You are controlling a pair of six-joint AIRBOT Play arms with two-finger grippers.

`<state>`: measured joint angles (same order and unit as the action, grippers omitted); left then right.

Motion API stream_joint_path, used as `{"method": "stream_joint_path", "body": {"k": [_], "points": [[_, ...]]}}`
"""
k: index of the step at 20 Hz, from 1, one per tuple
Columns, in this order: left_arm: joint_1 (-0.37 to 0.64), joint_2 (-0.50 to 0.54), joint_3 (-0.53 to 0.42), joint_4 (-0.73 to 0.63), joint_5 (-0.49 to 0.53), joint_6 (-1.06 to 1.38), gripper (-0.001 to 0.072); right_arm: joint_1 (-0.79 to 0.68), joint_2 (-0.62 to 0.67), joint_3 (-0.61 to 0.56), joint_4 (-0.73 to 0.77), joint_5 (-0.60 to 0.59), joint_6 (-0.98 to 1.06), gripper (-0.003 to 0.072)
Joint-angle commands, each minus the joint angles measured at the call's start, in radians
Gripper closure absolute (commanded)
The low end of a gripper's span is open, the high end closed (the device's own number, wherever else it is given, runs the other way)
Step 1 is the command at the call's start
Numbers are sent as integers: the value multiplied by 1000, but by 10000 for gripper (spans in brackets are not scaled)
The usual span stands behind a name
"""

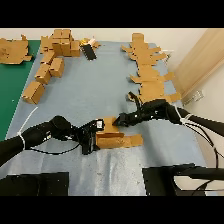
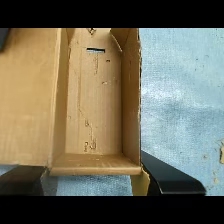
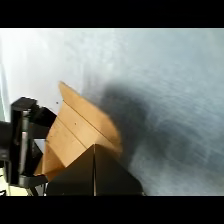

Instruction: Fold the box.

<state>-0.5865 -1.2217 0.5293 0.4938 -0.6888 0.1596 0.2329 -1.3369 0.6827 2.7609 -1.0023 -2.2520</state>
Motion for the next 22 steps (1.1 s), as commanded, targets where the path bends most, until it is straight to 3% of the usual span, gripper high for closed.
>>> {"method": "stream_joint_path", "body": {"k": [1, 3, 5, 9, 11, 13, 15, 16, 19, 22], "points": [[0, 0, -1, 0, 0, 0, 282, -21, 122, 18, -1, 45, -30, 684], [0, 0, -1, 0, 0, 0, 282, -34, 233, 18, -37, 76, -29, 684], [0, 0, -1, 0, 0, 0, 282, -26, 342, 15, -183, 56, -12, 684], [0, 0, -1, 0, 0, 0, 282, 82, 523, -69, -599, -99, 121, 682], [0, 0, -1, 0, 0, 0, 282, 151, 576, -131, -684, -204, 121, 673], [0, 0, -1, 0, 0, 0, 282, 203, 610, -180, -727, -210, 119, 365], [0, 0, -1, 0, 0, 0, 282, 237, 612, -209, -747, -117, 53, 276], [0, 0, -1, 0, 0, 0, 282, 251, 601, -218, -756, -33, -13, 170], [0, 0, -1, 0, 0, 0, 282, 267, 536, -219, -778, 166, -174, 170], [0, 0, -1, 0, 0, 0, 282, 268, 451, -218, -755, 229, -222, 170]]}}
